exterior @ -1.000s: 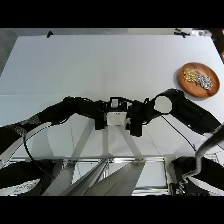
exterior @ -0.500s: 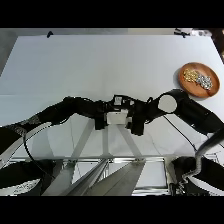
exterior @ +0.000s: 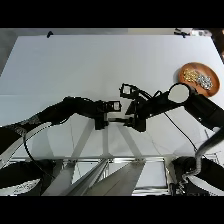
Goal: Fold the box and place the chain.
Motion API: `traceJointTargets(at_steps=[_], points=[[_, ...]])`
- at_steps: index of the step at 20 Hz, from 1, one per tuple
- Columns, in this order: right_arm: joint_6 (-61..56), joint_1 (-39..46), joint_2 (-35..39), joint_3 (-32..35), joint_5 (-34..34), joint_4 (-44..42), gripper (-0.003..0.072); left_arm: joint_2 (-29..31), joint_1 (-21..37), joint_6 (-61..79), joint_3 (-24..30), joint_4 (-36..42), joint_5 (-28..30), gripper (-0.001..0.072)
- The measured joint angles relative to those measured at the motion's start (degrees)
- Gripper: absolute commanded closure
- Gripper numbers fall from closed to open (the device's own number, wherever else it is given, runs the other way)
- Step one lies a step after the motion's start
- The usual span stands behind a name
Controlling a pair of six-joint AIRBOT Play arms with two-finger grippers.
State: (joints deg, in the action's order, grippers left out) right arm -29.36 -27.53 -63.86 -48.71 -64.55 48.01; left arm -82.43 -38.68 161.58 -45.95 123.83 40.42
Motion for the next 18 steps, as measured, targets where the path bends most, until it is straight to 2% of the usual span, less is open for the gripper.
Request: traceJointTargets(at_steps=[2, 3, 5, 9, 13, 15, 18], points=[[0.6, 1.4, 0.0, 0.0, -0.8, -2.3, 0.0301, 0.0, 0.0, 0.0, 0.0, 0.0, 0.0, 0.0314], [0.8, 2.1, 0.0, 0.0, -0.7, -3.3, 0.0362, 0.0, 0.0, 0.0, 0.0, 0.0, 0.0, 0.0314], [1.0, 3.6, 0.0, 0.0, 0.0, -5.5, 0.0388, 0.0, 0.0, 0.0, 0.0, 0.0, 0.0, 0.0314], [1.1, 5.9, -1.2, 0.0, 2.2, -6.9, 0.038, 0.0, 0.0, 0.0, 0.0, 0.0, 0.0, 0.0314], [1.8, 6.2, -3.8, 0.0, 2.0, -5.8, 0.0336, 0.0, 0.0, 0.0, 0.0, 0.0, 0.0, 0.0314], [2.2, 5.2, -4.3, 0.0, 1.2, -4.4, 0.0273, 0.0, 0.0, 0.0, 0.0, 0.0, 0.0, 0.0314], [1.8, 3.2, -4.7, 0.0, 1.7, -0.6, 0.0265, 0.0, 0.0, 0.0, 0.0, 0.0, 0.0, 0.0314]])
